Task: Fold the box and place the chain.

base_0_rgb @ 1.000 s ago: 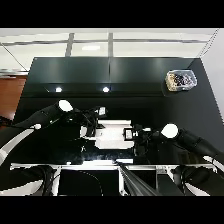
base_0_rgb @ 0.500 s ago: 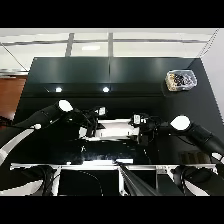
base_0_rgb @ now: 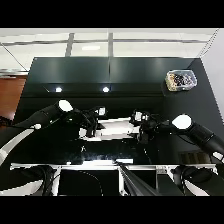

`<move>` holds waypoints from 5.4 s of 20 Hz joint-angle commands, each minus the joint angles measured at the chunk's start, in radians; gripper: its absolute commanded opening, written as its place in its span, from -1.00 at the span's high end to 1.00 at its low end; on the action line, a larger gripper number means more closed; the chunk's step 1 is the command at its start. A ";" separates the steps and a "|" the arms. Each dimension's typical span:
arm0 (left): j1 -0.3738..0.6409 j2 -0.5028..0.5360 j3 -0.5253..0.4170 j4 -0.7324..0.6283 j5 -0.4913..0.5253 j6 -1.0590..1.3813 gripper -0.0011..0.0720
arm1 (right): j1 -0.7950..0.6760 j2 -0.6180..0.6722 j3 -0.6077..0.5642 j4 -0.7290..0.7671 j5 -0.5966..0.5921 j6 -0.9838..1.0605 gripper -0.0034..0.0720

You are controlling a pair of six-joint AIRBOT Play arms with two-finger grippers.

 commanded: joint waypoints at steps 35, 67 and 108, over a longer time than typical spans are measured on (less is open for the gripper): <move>0.000 0.001 0.001 0.026 0.000 0.000 0.89 | 0.078 -0.205 0.000 -0.048 -0.037 -0.136 -0.72; -0.091 0.354 -0.240 -0.477 0.298 -0.610 0.89 | 0.079 -0.205 0.000 -0.051 -0.034 -0.136 -0.38; 0.023 0.322 -0.211 0.151 0.042 -0.223 -0.96 | 0.078 -0.205 0.000 -0.051 -0.034 -0.136 -0.38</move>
